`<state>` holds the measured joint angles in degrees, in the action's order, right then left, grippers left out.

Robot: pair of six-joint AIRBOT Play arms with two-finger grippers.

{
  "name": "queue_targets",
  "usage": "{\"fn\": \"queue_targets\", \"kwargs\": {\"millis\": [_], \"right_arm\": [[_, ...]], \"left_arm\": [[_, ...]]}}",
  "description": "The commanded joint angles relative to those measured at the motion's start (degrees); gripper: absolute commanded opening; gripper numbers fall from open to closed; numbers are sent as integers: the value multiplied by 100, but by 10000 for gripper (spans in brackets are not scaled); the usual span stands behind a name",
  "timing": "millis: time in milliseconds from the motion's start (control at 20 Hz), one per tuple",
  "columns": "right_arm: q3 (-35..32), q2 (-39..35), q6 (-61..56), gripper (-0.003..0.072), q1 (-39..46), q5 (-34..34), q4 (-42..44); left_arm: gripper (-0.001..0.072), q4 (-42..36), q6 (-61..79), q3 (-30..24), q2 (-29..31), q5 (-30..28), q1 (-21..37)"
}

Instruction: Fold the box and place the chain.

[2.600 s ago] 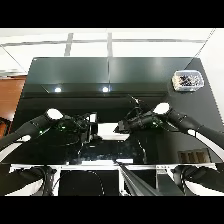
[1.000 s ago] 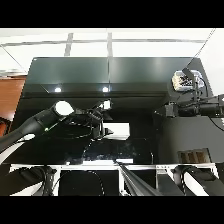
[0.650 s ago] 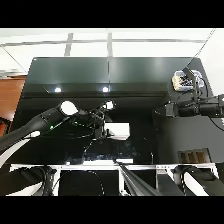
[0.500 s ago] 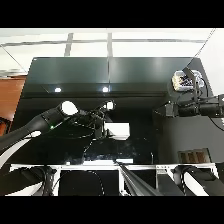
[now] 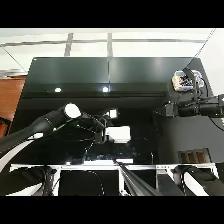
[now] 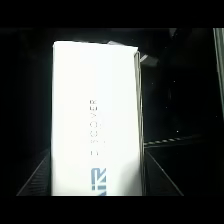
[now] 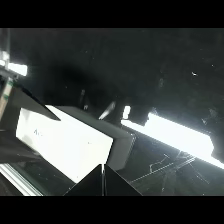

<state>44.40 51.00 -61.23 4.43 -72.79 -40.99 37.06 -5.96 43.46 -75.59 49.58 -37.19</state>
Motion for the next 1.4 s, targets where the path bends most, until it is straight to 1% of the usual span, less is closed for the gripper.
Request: {"fn": "queue_targets", "kwargs": {"millis": [0,100,150,200,250,300,350,400,450,550,650,750,800,850,900,1000,1050,1150,1200,1250,1350], "right_arm": [[2,-4,-2,16,4,0,0],[2,-4,-2,16,4,2,0],[2,-4,-2,16,4,4,0],[2,-4,-2,16,4,7,0],[2,-4,-2,16,4,13,2],[2,-4,-4,16,4,15,0],[2,-4,-4,16,4,17,2],[2,-4,-4,16,4,20,0],[2,-4,-4,16,4,52,2],[2,-4,-11,16,4,203,9],[2,-4,-55,16,4,328,26],[2,-4,-55,16,4,396,37],[2,-4,-55,16,4,450,37],[2,-4,-52,16,4,566,37],[2,-2,-55,16,4,686,37],[2,-2,-55,16,4,870,44],[2,-2,-74,16,4,903,44],[2,-2,-142,16,4,901,44],[2,-2,-216,16,4,901,44],[2,-2,-282,16,4,901,44],[2,-2,-330,16,2,903,44]], "left_arm": [[708,264,15,-2,-138,-737,-433],[708,612,-68,-2,-238,-1362,-713],[707,632,-149,-2,-256,-1624,-831],[702,629,-219,7,-254,-1718,-922],[606,634,-258,20,-240,-1683,-968],[416,645,-396,55,-203,-1580,-957],[346,651,-595,101,-118,-1475,-859],[346,664,-839,160,-9,-1388,-675],[346,772,-1126,238,114,-1279,-367],[346,1152,-1611,448,280,-1093,518],[346,1473,-2035,708,297,-1106,1685],[347,1497,-2111,929,275,-1405,2949],[347,1499,-2111,1071,203,-1644,3565],[348,1499,-2116,1287,46,-1727,4100],[348,1497,-2223,1628,-223,-1668,4629],[350,1499,-2946,2494,-964,-1488,5405],[354,1502,-3228,2951,-1362,-1370,5641],[357,1530,-3355,3954,-2197,-1043,5899],[357,1600,-3373,4411,-2562,-909,5928],[357,1858,-3530,4826,-2911,-861,5930],[357,2302,-3801,5351,-3416,-911,5893]]}}
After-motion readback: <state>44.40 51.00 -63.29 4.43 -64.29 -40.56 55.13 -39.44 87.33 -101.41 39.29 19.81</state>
